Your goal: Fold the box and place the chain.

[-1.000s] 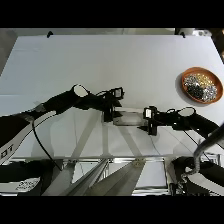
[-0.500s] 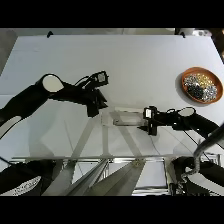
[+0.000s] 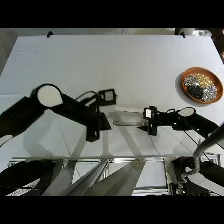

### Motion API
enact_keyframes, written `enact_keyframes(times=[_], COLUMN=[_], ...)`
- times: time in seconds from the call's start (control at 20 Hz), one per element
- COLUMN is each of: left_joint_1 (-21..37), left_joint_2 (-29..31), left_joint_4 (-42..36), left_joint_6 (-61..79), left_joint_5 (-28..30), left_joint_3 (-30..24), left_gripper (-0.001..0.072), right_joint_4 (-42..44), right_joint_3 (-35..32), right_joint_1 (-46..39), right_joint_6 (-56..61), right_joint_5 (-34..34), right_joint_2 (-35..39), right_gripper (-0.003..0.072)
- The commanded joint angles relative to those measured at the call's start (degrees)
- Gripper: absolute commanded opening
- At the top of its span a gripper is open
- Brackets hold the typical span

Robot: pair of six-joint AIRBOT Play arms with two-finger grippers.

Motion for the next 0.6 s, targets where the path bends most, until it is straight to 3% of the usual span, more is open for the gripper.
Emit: enact_keyframes(times=[0.0, 0.35, 0.55], left_joint_1=[-8.5, -7.6, -4.4], left_joint_2=[-2.5, -13.4, -18.6], left_joint_4=[-3.4, -10.2, -10.8], left_joint_6=[-0.2, -5.3, -11.5], left_joint_5=[14.0, 40.5, 46.1], left_joint_3=[-0.7, -0.7, -0.7], left_gripper=[0.0004, 0.0007, 0.0007], right_joint_4=[0.0, 0.0, 0.0], right_joint_3=[0.0, 0.0, 0.0], right_joint_1=[0.0, 0.0, 0.0], right_joint_6=[0.0, 0.0, 0.0], right_joint_5=[0.0, 0.0, 0.0], right_joint_2=[0.0, 0.0, 0.0], right_gripper=[0.0575, 0.0575, 0.0575])
